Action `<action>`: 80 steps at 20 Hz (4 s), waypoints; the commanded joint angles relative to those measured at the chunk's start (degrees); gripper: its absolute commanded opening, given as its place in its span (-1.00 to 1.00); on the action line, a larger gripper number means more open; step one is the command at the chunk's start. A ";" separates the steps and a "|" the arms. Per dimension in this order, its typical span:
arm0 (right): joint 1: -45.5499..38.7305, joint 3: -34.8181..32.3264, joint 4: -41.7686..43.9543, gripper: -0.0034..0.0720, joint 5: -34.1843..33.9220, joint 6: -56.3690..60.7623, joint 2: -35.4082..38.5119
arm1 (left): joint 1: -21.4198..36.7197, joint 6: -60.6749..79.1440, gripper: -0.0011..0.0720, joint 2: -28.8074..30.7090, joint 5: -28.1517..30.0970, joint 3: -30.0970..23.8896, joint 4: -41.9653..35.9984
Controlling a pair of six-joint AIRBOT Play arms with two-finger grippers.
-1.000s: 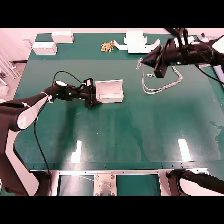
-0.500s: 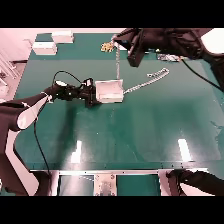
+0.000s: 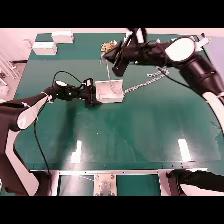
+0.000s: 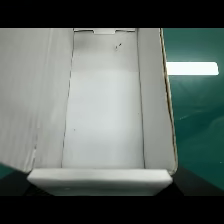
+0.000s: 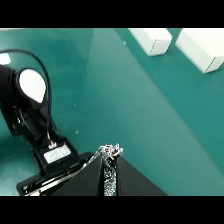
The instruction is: Fold the box and place the chain.
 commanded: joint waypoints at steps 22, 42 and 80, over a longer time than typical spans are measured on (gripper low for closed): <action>-19.26 -8.85 -0.02 0.51 15.61 -15.30 -6.60 | 0.04 0.02 0.74 0.04 0.02 0.00 0.02; -19.15 -7.54 9.64 0.62 13.73 -52.22 -25.57 | 0.04 -0.02 0.74 0.04 0.02 0.00 0.02; -16.92 -2.10 7.28 -0.91 21.99 -18.56 -4.94 | 0.04 0.00 0.74 0.04 0.02 0.00 0.02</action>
